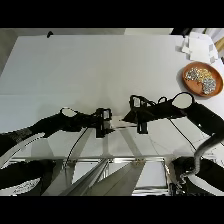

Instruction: Fold the box and place the chain.

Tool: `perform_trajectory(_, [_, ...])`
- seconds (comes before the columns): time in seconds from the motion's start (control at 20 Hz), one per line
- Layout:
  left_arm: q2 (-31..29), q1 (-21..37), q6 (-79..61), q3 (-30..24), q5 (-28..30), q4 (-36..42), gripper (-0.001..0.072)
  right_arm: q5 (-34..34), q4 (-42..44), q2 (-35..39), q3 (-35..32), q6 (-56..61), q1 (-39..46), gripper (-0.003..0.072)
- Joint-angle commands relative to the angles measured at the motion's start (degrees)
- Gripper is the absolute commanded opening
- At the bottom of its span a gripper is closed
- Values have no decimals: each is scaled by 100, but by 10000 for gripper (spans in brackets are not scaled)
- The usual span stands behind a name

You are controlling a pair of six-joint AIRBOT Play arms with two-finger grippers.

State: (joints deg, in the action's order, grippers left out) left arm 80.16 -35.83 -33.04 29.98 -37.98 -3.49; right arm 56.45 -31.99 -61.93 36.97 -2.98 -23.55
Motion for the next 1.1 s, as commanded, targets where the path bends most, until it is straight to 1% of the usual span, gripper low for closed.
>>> perform_trajectory(0.0, [0, 2, 2, 0, 2, 0, 69, -146, 660, -116, -122, 13, 0, 12])
perform_trajectory(0.15, [0, 2, 2, -2, 0, 0, 69, -339, 890, -433, -358, -9, 0, 13])
perform_trajectory(0.3, [0, 2, 2, 0, 0, 0, 69, -358, 885, -662, -385, -9, 0, 13])
perform_trajectory(0.55, [0, 2, 2, 0, 0, 0, 69, -352, 726, -667, -385, -7, 0, 13])
perform_trajectory(0.85, [0, 2, 2, 0, 2, 0, 69, -380, 332, -667, -398, -4, 0, 12])
perform_trajectory(1.05, [0, 2, 2, 0, 0, 0, 69, -664, 332, -667, -614, -11, -2, 12])
